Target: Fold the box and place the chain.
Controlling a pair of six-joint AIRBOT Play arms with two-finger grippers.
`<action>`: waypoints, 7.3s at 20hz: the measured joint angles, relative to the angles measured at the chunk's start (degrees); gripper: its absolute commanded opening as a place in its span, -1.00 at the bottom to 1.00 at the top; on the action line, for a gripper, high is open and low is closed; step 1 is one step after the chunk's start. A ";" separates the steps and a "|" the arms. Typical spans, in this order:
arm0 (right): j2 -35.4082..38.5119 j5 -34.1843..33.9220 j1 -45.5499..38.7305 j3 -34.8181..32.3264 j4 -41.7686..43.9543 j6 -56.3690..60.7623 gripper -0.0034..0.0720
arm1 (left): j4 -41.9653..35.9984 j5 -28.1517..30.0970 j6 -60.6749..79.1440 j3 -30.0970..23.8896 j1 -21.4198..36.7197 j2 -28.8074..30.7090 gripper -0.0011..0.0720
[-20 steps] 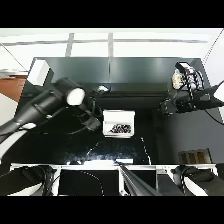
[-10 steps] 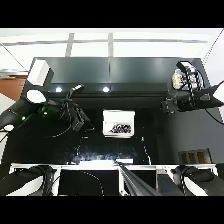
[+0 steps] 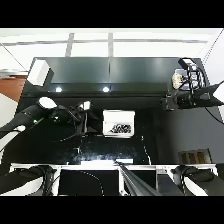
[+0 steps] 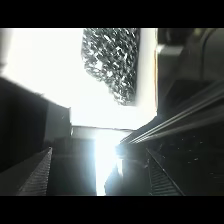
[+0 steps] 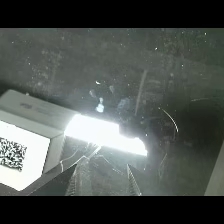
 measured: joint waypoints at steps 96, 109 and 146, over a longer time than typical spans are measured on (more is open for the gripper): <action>-12.50 -9.44 18.78 -7.61 20.90 -52.43 -0.22 | -4.24 10.14 -1.40 0.13 -10.67 -3.34 0.35; -12.63 -14.03 21.79 -7.98 19.37 -51.01 -0.40 | -4.11 10.12 -1.44 0.11 -10.67 -3.34 0.35; -12.59 -13.81 21.86 -10.10 19.26 -48.61 -0.09 | -4.17 10.14 -1.46 0.13 -10.67 -3.34 0.36</action>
